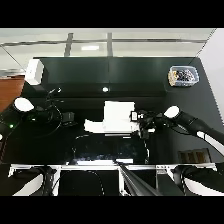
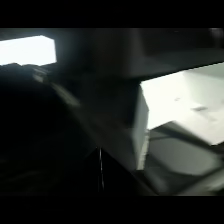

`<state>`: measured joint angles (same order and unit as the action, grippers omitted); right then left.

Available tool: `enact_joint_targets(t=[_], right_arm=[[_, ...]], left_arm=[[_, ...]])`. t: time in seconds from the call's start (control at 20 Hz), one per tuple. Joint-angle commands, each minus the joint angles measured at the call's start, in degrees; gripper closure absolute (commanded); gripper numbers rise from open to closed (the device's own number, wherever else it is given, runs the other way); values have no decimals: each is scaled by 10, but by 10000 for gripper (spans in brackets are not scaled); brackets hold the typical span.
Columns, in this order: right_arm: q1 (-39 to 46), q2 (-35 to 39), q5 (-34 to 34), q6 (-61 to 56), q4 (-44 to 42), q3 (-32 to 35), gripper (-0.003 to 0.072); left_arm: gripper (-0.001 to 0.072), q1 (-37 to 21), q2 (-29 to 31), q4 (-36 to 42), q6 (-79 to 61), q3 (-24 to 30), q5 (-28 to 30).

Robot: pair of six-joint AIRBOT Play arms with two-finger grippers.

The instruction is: Fold the box and place the chain.

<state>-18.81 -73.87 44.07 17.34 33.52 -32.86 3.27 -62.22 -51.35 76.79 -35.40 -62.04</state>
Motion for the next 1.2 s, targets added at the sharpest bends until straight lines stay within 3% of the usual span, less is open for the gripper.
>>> enact_joint_targets(t=[0.0, 0.3, 0.45, 0.6, 0.8, 0.85, 0.95, 1.0, 1.1, 1.15], right_arm=[[0, 0, 0, 0, 0, 0, 276], [0, 0, -2, -2, 0, 0, 275], [0, 0, -3, -2, -1, 0, 276], [0, 0, -3, -2, -1, 0, 276], [0, 0, -3, -2, -1, 0, 276], [0, 0, -3, -2, -1, 0, 275], [0, 0, -3, -2, -1, 0, 275], [0, 0, -3, -2, -1, 0, 276], [0, 0, -3, -2, -1, 0, 276], [0, 0, -3, -2, -1, 0, 276]], left_arm=[[685, -20, -33, 101, 10, 36, 9], [686, 57, -120, 103, -6, 17, 35], [685, 83, -152, 172, -105, -2, 5], [685, 86, -162, 222, -162, -5, 5], [681, 84, -162, 234, -186, -8, -1], [638, 84, -162, 236, -186, -8, -2], [248, 84, -162, 241, -186, -8, -3], [192, 84, -162, 244, -186, -8, -5], [155, 84, -162, 250, -186, -9, -14], [37, 86, -162, 250, -185, -12, -20]])
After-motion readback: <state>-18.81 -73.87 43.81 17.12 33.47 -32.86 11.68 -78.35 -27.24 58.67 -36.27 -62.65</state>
